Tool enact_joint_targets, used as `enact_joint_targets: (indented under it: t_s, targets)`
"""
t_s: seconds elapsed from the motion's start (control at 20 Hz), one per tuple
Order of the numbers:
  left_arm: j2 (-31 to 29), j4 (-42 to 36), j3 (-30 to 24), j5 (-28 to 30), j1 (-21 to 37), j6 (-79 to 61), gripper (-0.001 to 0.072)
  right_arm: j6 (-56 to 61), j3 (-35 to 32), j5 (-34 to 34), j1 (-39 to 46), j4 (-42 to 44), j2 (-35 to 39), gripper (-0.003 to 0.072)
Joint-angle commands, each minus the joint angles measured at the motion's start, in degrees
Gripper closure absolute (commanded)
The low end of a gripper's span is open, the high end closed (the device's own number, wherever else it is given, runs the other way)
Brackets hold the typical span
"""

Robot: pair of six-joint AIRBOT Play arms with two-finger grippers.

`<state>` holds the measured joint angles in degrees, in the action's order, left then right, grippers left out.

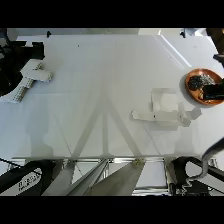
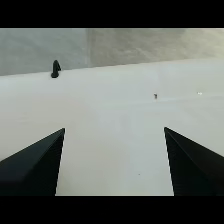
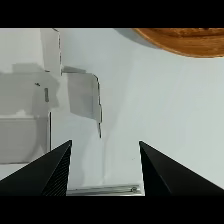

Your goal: Fold the box and place the chain.

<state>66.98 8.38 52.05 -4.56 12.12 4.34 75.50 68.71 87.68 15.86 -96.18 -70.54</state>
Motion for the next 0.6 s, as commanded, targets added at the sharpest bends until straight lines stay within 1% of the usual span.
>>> enact_joint_targets:
  t_s: [0.0, 0.15, 0.5, 0.55]
  targets:
    - [-0.04, 0.0, -0.02, 0.02, 0.0, 0.0, 0.0012, -0.59, -0.57, 1.79, 0.94, 0.7, -4.98, 0.0207]
    - [-0.04, 0.0, -0.02, 0.02, 0.0, 0.0, 0.0012, -0.57, -0.57, 3.32, 0.94, 0.37, -9.03, 0.0208]
    - [-0.04, 0.0, -0.02, 0.02, 0.0, 0.0, 0.0012, -0.55, -0.57, 4.48, 0.94, -0.22, -16.87, 0.0212]
    - [-0.02, 0.0, -0.02, 0.02, 0.0, -0.02, 0.0012, -0.55, -0.57, 3.87, 0.94, -0.22, -17.9, 0.0236]
